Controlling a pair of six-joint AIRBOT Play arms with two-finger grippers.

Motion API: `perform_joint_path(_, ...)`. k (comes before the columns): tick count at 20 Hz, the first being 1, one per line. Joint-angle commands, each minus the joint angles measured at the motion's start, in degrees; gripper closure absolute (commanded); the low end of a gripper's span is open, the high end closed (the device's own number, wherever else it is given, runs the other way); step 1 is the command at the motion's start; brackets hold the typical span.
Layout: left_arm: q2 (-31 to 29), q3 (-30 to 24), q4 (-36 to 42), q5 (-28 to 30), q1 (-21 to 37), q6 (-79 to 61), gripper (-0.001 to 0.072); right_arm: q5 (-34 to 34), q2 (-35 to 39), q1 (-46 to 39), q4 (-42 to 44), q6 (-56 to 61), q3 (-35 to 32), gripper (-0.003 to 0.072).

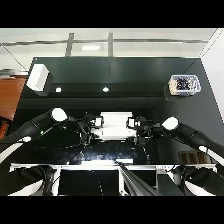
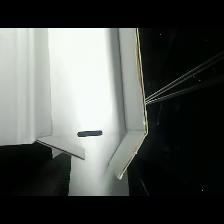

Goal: Fold the box and place the chain.

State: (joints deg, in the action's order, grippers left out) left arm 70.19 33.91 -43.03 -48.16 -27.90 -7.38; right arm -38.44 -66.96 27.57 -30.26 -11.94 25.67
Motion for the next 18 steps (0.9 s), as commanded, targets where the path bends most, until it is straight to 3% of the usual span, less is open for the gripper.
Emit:
perform_joint_path(1, 0.02, 0.0, -0.15, 1.86, -0.42, 0.31, 0.0307, -0.04, 0.0, 0.04, 0.02, 0.0, 0.02, 0.0277)
perform_joint_path(15, 0.02, 0.0, 4.87, 2.62, -0.44, 0.31, 0.031, -0.04, 0.0, 0.07, 0.02, 0.0, 0.0, 0.0277)
perform_joint_path(16, 0.04, 0.0, 4.87, 2.45, -0.44, 0.31, 0.0325, -0.04, 0.0, 0.04, 0.02, 0.0, 0.02, 0.0277)
perform_joint_path(18, 0.04, 0.0, 4.85, 1.11, -0.44, 0.31, 0.0475, -0.04, 0.0, 0.04, 0.02, 0.0, 0.0, 0.0277)
